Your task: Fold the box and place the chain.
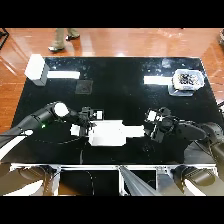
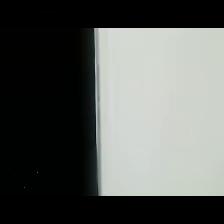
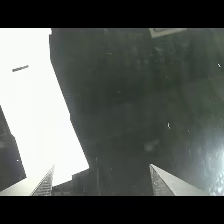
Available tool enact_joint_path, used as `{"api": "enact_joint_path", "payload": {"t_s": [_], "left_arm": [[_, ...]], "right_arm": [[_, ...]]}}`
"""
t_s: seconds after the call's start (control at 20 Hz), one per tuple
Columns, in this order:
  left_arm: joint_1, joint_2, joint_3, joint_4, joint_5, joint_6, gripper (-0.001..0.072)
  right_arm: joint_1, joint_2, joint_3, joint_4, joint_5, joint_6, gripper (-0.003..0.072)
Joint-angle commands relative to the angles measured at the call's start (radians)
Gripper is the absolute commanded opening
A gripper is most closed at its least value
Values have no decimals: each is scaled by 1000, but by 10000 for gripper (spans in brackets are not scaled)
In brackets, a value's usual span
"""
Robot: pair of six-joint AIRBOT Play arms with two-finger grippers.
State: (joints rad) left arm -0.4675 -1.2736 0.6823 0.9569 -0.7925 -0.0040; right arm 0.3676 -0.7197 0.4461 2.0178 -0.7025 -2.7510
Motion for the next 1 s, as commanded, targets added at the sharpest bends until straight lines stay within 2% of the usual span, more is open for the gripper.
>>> {"api": "enact_joint_path", "payload": {"t_s": [0.0,0.1,0.15,0.2,0.3,0.35,0.4,0.45,0.55,0.95], "left_arm": [[0,-4,-1,4,-1,-3,19],[0,-4,-1,3,-3,-3,19],[0,-4,-1,3,-3,-3,19],[0,-4,-1,3,-1,-3,19],[0,-4,-1,3,-2,-3,19],[0,-4,-1,3,-2,-4,19],[0,-4,-1,3,-2,-4,19],[0,-4,-1,3,-2,-3,19],[0,-4,-1,3,-1,-3,19],[0,-4,-1,3,-1,-4,19]], "right_arm": [[1,-42,-4,-28,10,-106,693],[10,-110,-6,99,11,-237,691],[35,-136,-6,122,19,-237,646],[73,-149,-7,115,20,-237,500],[153,-148,-7,153,10,-237,486],[197,-148,-7,205,-8,-232,491],[238,-148,-7,251,-22,-211,672],[284,-148,-7,257,-15,-181,703],[325,-148,-12,227,-2,-173,702],[320,-148,-19,225,35,-237,701]]}}
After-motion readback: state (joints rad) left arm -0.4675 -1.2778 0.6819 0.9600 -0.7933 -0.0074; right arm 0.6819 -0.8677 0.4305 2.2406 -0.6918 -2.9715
